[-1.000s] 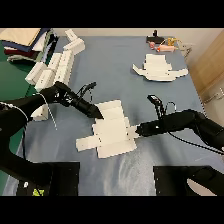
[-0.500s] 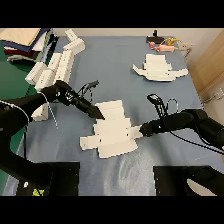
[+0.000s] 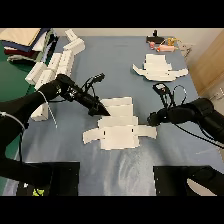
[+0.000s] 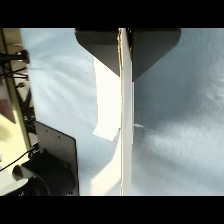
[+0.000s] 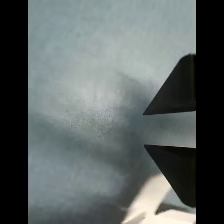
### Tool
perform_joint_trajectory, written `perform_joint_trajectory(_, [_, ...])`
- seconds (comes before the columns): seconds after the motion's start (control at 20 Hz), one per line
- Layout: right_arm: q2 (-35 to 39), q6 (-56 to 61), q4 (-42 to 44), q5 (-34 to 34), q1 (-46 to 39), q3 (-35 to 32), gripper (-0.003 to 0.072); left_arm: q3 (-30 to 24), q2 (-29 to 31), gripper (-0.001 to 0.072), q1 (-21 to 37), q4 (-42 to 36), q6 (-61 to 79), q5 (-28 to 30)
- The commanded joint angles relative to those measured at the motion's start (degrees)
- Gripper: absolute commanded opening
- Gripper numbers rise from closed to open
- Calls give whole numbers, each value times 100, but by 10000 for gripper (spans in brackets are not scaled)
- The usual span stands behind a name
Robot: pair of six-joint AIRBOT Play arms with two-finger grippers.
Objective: Fold the box.
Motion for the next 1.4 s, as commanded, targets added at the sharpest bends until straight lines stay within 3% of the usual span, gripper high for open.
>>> perform_joint_trajectory(0.0, [7,337,-205,-15,2,396,305,-398,555,5,-299,-7,782,686])
perform_joint_trajectory(0.25, [-7,435,-229,155,2,531,305,-1768,1897,6,-933,-70,1572,2782])
perform_joint_trajectory(0.4, [-17,444,-229,208,2,531,304,-2317,2371,7,-1340,-57,1574,3405])
perform_joint_trajectory(0.75, [-103,492,-219,197,2,527,304,-2712,2415,7,-2033,-52,1589,4135])
perform_joint_trajectory(1.35, [-105,581,-160,199,2,527,303,-2743,2524,7,-2065,-52,1825,4048])
